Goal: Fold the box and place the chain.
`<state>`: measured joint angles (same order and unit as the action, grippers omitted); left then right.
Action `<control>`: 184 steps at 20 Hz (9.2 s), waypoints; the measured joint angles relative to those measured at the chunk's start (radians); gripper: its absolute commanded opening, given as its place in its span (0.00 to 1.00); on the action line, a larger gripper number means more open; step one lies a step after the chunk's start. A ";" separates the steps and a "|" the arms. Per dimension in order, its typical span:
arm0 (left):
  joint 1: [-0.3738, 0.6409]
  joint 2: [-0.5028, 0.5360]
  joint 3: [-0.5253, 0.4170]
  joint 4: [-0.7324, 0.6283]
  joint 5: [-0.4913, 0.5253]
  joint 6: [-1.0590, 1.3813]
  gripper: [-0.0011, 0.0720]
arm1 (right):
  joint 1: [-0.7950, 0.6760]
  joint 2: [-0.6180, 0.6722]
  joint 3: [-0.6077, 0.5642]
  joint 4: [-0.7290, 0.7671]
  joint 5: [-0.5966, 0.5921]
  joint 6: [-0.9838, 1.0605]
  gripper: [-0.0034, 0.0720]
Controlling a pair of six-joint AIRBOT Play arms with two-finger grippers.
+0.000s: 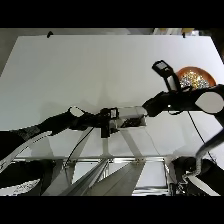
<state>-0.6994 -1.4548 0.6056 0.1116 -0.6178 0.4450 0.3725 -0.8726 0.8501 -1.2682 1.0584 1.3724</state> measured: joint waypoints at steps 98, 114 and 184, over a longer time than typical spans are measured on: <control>0.000 0.000 0.000 0.000 0.000 0.000 0.52 | -0.217 -0.104 0.027 0.019 0.134 -0.217 0.06; 0.000 0.000 0.000 0.000 0.000 0.000 0.52 | -0.309 -0.381 -0.016 0.172 0.154 -1.242 0.25; 0.000 0.000 0.000 0.000 0.000 0.000 0.52 | -0.061 -0.381 0.142 0.417 0.072 -0.909 0.07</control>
<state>-0.6994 -1.4548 0.6056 0.1116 -0.6178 0.4450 0.3115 -1.2537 0.9920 -0.8513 1.1309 0.4637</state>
